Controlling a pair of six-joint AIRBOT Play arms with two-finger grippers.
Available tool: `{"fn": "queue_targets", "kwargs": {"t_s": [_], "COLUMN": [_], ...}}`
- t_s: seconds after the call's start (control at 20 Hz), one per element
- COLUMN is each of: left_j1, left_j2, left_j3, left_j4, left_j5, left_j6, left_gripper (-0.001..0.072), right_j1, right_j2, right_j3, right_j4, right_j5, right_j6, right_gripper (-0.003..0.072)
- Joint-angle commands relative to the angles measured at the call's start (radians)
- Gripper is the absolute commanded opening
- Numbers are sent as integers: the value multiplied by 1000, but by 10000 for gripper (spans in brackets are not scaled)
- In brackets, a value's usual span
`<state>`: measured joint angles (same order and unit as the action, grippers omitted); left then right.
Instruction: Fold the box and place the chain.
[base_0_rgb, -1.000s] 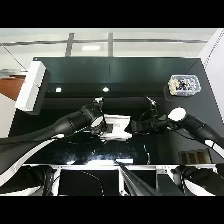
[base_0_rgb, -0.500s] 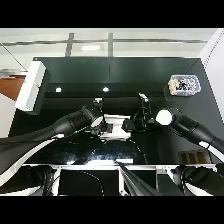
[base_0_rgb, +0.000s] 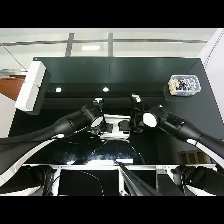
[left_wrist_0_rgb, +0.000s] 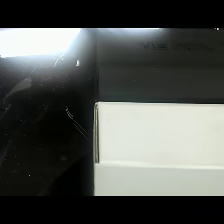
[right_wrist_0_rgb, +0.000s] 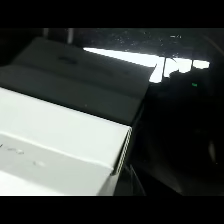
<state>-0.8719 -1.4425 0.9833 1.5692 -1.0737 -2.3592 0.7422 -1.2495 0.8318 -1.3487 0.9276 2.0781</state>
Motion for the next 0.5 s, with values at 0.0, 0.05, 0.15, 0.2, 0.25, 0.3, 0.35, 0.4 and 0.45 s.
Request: {"fn": "queue_targets", "kwargs": {"t_s": [0.0,0.05,0.15,0.2,0.25,0.3,0.35,0.4,0.45], "left_j1": [0,1,1,1,1,1,1,1,1], "left_j2": [0,0,0,0,0,0,0,0,0], "left_j3": [0,0,0,0,0,0,0,0,0], "left_j4": [2,2,2,2,3,5,5,6,7], "left_j5": [0,0,0,0,0,0,0,0,0], "left_j6": [0,0,0,0,0,0,0,0,0], "left_gripper": [28,28,28,28,28,28,28,28,28], "right_j1": [39,42,43,43,43,43,43,43,43], "right_j2": [-44,-50,-59,-64,-69,-75,-78,-80,-83], "right_j3": [34,39,42,42,42,45,48,55,65], "right_j4": [-76,-77,-79,-79,-83,-87,-93,-98,-112], "right_j5": [38,39,39,47,62,79,93,105,118], "right_j6": [98,111,133,147,170,190,216,226,248], "right_gripper": [353,353,353,352,352,352,351,351,333]}}
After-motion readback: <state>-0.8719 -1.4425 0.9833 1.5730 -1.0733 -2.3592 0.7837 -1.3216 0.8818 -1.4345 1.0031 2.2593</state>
